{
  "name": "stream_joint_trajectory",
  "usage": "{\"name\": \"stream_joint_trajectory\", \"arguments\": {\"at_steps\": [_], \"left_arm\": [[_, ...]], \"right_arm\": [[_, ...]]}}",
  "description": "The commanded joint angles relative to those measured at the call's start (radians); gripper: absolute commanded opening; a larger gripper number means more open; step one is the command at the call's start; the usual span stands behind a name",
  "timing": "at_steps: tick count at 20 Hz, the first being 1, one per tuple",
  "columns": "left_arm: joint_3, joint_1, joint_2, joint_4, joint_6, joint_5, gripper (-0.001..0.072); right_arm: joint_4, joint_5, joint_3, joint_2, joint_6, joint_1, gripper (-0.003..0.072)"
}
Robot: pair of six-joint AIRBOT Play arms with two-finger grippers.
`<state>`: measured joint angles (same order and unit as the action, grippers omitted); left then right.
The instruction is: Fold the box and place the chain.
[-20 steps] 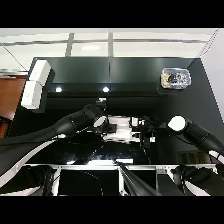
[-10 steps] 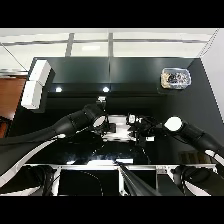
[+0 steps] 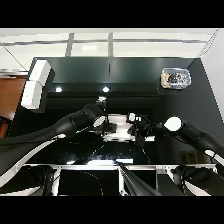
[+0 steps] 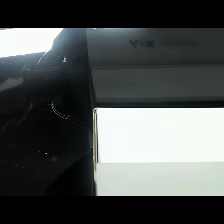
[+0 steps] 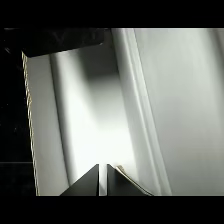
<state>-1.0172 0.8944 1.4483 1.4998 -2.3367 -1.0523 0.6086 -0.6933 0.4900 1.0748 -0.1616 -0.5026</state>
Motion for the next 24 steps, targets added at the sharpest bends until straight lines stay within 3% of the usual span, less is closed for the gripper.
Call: {"name": "stream_joint_trajectory", "arguments": {"at_steps": [1, 6, 10, 13, 16, 18, 24], "left_arm": [[-0.001, 0.0, 0.0, 0.003, -0.001, 0.0, 0.0031], [-0.001, 0.0, 0.0, 0.003, -0.001, -0.005, 0.0032], [-0.001, 0.0, 0.0, 0.002, -0.001, -0.003, 0.0031], [-0.001, 0.0, 0.0, 0.003, -0.001, -0.004, 0.0031], [-0.001, 0.0, 0.0, 0.003, -0.001, -0.004, 0.0031], [-0.001, 0.0, 0.0, 0.003, -0.001, -0.003, 0.0031], [-0.001, 0.0, 0.0, 0.003, -0.001, 0.003, 0.0032]], "right_arm": [[0.05, -0.061, 0.013, -0.037, -0.21, 0.037, 0.006], [0.196, -0.458, 0.153, -0.139, -0.6, 0.357, 0.0059], [0.269, -0.449, 0.138, -0.144, -0.887, 0.713, 0.0059], [0.276, -0.454, 0.073, -0.103, -1.092, 0.856, 0.0059], [0.276, -0.494, 0.011, -0.028, -1.159, 0.824, 0.0058], [0.28, -0.504, -0.011, 0.029, -1.175, 0.77, 0.0018], [0.217, -0.486, -0.013, 0.145, -1.167, 0.522, 0.0018]]}}
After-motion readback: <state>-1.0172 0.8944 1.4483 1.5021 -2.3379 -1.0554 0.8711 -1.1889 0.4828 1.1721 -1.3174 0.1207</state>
